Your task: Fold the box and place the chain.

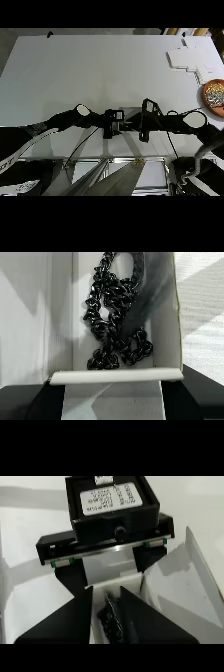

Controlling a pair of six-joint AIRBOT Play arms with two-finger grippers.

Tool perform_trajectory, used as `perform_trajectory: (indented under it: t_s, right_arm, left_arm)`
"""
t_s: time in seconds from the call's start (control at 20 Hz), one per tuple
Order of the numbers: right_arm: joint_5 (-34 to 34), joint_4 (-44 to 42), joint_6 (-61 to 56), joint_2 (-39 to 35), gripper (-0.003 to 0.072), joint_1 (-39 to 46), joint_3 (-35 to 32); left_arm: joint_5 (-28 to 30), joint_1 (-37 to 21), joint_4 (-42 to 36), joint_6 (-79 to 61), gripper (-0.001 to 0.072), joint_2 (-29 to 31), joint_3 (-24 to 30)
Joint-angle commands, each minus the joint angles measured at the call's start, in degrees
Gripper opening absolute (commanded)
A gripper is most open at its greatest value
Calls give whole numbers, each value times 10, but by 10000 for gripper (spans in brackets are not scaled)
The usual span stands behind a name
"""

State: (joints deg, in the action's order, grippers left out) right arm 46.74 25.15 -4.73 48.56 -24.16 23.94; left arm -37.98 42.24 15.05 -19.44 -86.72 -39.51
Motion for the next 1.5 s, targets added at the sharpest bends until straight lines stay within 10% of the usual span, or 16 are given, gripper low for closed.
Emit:
perform_trajectory:
  t_s: [0.0, 0.4, 0.75, 0.9, 1.45]
  right_arm:
    - [19, 69, -65, 10, 225, 8, 15]
    - [202, 183, 63, -13, 78, 217, 77]
    - [147, 357, 68, 18, 86, 260, 34]
    - [93, 344, 68, 51, 310, 241, 18]
    - [54, 318, 159, 130, 185, 224, 16]
  left_arm:
    - [0, 0, 0, 0, 253, 0, 0]
    - [0, 0, 0, 0, 253, 0, 0]
    - [0, 0, 0, 0, 253, 0, 0]
    - [0, 0, 0, 0, 253, 0, 0]
    - [0, 0, 0, 0, 253, 0, 0]
